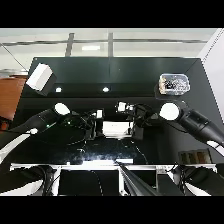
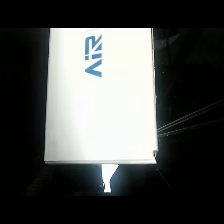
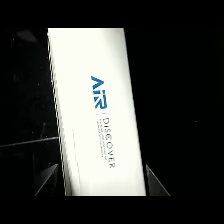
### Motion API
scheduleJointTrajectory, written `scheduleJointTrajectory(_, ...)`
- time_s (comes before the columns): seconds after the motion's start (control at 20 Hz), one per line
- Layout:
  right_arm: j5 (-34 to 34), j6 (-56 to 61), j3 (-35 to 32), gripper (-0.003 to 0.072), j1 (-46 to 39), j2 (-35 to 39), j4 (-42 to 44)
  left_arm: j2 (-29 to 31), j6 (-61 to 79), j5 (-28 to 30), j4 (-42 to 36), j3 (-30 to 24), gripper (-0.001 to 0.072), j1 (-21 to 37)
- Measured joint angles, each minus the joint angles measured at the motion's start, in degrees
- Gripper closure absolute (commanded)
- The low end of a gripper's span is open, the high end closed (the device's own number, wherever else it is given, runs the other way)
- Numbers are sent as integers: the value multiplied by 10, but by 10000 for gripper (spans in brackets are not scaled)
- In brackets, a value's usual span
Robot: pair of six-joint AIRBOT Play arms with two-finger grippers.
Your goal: Fold the box and place the chain.
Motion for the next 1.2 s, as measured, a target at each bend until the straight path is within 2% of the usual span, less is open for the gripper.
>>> scheduleJointTrajectory(0.05,0,9,0,116,-4,9,0,0,0,0,0,0,218,0)
scheduleJointTrajectory(0.15,1,39,1,452,-14,24,0,0,0,0,0,0,217,0)
scheduleJointTrajectory(0.2,4,65,1,662,-22,32,2,0,0,0,0,0,215,0)
scheduleJointTrajectory(0.4,60,198,-6,657,-52,50,15,0,0,0,0,0,214,0)
scheduleJointTrajectory(0.6,55,299,-46,657,-63,48,113,0,0,0,0,0,214,0)
scheduleJointTrajectory(0.85,15,337,-68,656,-67,7,235,0,-1,0,0,0,214,0)
scheduleJointTrajectory(1.2,12,364,-89,656,-67,-38,258,0,-1,1,0,0,214,0)
